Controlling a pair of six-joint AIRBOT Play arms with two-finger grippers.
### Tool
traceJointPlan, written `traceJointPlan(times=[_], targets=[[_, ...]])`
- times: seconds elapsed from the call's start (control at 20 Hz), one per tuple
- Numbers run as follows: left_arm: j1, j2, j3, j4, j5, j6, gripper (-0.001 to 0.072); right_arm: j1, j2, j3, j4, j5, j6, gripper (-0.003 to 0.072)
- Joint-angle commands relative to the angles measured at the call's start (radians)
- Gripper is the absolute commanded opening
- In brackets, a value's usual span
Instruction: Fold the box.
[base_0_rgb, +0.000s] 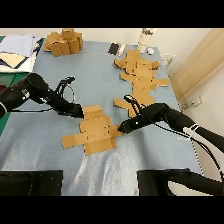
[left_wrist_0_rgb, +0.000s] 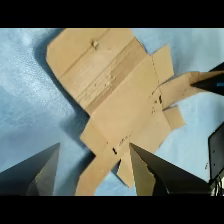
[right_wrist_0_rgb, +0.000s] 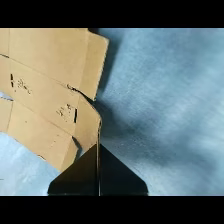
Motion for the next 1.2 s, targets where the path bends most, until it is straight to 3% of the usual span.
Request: traceJointPlan(times=[0.0,0.25,0.45,0.5,0.6,0.85,1.05,1.1,1.15], targets=[[0.015,-0.082,-0.016,-0.096,0.055,0.085,0.0691,0.045,0.016,-0.021,0.004,0.038,0.001,0.0001],[0.015,-0.218,0.004,-0.169,0.027,0.111,0.0691,0.063,0.018,-0.021,0.006,0.046,0.011,0.0001],[0.015,-0.229,0.004,-0.187,0.033,0.145,0.0690,0.063,0.018,-0.021,0.006,0.046,0.010,0.0001],[0.015,-0.233,0.004,-0.215,0.019,0.168,0.0689,0.063,0.018,-0.021,0.006,0.046,0.010,0.0001],[0.016,-0.235,0.004,-0.283,-0.034,0.229,0.0608,0.063,0.018,-0.021,0.004,0.046,0.011,0.0001],[0.064,-0.235,0.006,-0.361,-0.175,0.316,0.0608,0.063,0.017,-0.021,-0.001,0.046,0.010,0.0001],[0.117,-0.237,0.006,-0.390,-0.201,0.337,0.0605,0.063,0.017,-0.021,-0.002,0.046,0.011,0.0001],[0.117,-0.237,0.006,-0.389,-0.211,0.344,0.0543,0.063,0.017,-0.021,-0.002,0.046,0.011,0.0002],[0.114,-0.241,0.006,-0.389,-0.227,0.360,0.0421,0.063,0.017,-0.021,-0.002,0.046,0.012,0.0002]])
